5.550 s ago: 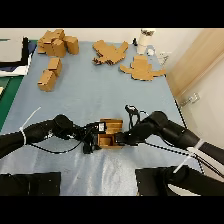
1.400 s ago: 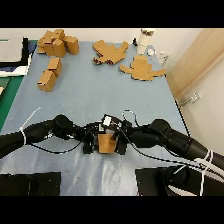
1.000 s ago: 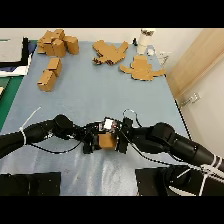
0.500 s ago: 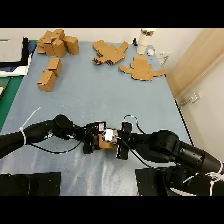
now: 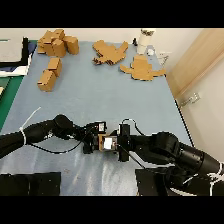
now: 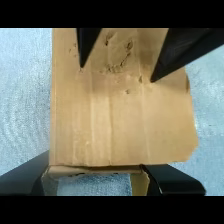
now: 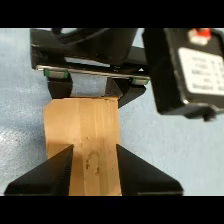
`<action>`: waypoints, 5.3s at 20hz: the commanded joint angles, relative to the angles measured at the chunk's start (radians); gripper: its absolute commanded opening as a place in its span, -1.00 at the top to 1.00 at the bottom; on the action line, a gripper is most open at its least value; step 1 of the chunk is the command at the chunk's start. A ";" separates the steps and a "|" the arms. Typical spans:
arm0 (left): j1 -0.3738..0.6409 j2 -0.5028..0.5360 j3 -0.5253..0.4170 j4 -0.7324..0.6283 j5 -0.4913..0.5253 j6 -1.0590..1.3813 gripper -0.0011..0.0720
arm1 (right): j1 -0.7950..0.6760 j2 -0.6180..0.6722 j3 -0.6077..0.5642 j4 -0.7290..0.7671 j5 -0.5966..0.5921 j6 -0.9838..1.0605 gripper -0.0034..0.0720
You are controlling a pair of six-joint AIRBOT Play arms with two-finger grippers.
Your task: Fold the box.
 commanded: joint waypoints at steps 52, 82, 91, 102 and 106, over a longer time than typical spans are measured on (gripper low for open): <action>0.000 0.000 0.000 0.000 0.000 0.000 -0.43 | 0.056 -0.010 0.000 -0.229 0.028 0.039 0.35; 0.000 0.000 0.000 0.000 0.001 0.000 -0.43 | 0.055 -0.040 -0.009 -0.128 -0.013 0.040 -0.51; 0.000 0.000 0.000 0.000 0.000 0.000 -0.43 | 0.056 -0.055 -0.009 -0.119 -0.019 0.065 -0.42; 0.000 0.000 0.000 0.000 0.001 0.000 -0.43 | 0.056 -0.052 0.000 -0.153 -0.029 0.074 0.27; 0.000 0.000 0.000 0.000 0.001 0.000 -0.43 | 0.061 -0.026 0.000 -0.134 -0.025 0.071 -0.54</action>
